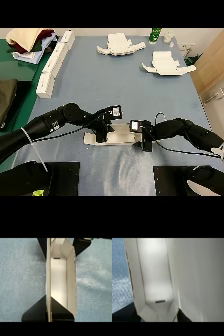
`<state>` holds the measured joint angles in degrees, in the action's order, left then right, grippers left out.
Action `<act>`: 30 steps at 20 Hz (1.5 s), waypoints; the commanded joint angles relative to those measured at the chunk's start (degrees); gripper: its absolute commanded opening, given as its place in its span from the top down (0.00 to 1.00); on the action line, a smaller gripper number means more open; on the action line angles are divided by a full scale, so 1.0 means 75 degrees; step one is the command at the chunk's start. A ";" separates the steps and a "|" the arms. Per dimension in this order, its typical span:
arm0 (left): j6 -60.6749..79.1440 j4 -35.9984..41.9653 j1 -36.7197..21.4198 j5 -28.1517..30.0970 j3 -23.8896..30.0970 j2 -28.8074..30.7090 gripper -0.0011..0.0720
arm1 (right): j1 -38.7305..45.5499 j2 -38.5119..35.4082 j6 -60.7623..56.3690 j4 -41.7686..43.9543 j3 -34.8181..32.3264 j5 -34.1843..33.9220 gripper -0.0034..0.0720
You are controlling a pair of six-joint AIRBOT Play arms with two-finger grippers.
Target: Fold the box.
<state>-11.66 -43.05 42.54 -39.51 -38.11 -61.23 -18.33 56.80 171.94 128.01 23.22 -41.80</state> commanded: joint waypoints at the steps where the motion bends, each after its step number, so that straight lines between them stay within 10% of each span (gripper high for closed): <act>1: 0.0003 0.0000 -0.0003 0.0000 -0.0006 0.0003 0.96 | 0.0003 0.0006 -0.0003 -0.0035 0.0003 -0.0038 0.27; 22: 0.0003 0.0087 -0.0003 0.0105 -0.0006 0.0003 0.94 | 0.0003 0.0006 -0.0003 -0.0038 0.0003 -0.0038 0.27; 24: -0.0038 0.0096 -0.0003 0.0128 -0.0006 0.0006 0.38 | 0.0003 0.0006 -0.0003 -0.0035 0.0003 -0.0038 0.27; 30: -0.1600 -0.0562 -0.0341 -0.0210 -0.0006 0.0466 0.38 | 0.0003 0.0006 -0.0003 -0.0035 0.0003 -0.0038 0.27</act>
<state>-15.29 -43.38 41.60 -39.00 -38.09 -59.88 -18.33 56.80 171.94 127.72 23.24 -42.13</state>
